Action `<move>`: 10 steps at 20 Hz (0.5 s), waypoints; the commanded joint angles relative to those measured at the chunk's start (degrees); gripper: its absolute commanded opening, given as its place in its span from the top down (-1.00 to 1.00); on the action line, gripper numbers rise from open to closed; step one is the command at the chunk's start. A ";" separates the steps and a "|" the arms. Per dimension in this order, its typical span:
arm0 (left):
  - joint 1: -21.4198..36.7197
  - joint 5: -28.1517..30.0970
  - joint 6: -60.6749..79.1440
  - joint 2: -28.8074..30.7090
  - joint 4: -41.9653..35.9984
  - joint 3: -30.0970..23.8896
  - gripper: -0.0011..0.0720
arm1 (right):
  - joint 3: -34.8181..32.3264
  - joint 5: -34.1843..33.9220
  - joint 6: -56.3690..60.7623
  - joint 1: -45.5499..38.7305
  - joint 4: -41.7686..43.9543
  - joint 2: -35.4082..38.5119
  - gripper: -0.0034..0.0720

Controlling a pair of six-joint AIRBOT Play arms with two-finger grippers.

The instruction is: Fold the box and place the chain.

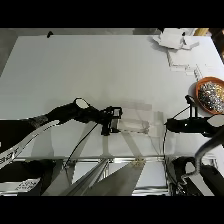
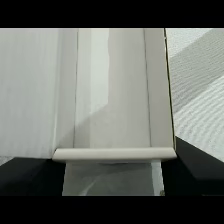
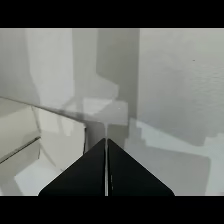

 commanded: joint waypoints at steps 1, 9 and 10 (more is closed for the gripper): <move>0.02 0.00 -0.02 0.02 0.00 0.00 0.22 | 0.00 0.22 -1.11 3.54 1.46 -3.32 0.88; 0.02 0.02 -0.02 0.02 0.00 0.00 0.22 | 0.02 0.42 -0.90 5.27 5.29 0.04 0.88; 0.02 0.02 -0.02 0.02 0.00 0.00 0.22 | 0.02 0.57 -0.92 5.27 6.49 0.96 0.88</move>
